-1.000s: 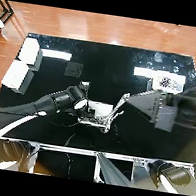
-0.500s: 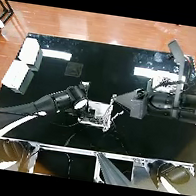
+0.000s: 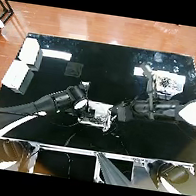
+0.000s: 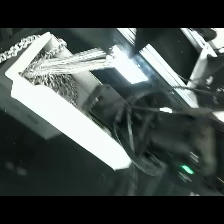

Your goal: Fold the box and place the chain.

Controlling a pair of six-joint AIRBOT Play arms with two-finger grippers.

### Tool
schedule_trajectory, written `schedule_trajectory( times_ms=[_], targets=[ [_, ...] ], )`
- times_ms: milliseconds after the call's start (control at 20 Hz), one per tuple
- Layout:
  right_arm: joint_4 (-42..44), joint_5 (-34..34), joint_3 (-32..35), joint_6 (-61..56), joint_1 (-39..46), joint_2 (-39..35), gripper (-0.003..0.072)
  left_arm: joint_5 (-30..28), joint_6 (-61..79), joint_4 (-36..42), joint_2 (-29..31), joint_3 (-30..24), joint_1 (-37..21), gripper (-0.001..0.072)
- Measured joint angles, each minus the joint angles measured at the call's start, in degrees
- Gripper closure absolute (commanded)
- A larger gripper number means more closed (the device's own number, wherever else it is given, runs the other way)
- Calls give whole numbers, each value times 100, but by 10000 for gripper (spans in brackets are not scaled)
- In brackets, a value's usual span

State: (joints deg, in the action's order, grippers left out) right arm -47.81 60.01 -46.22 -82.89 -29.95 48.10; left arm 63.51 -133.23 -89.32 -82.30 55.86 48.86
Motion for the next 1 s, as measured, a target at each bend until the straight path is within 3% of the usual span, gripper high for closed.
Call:
schedule_trajectory(
  times_ms=[250, 550, 700, 750, 1000],
  targets=[
    [-398, 199, 232, 243, 415, 9, 33, 0, 26, -13, 0, 0, 0, 689],
    [-1985, 601, 575, 1644, 1233, 13, 33, -2, 37, -22, 0, 0, 0, 689],
    [-2184, 280, 992, 2909, 1213, 70, 28, -4, 42, -26, 0, 0, 0, 689],
    [-2164, 105, 1110, 3377, 1158, 111, -24, -7, 42, -26, 0, 0, 0, 689],
    [-1690, -647, 1368, 5104, 833, 479, -23, -9, 42, -28, 0, 0, 0, 689]
  ],
)
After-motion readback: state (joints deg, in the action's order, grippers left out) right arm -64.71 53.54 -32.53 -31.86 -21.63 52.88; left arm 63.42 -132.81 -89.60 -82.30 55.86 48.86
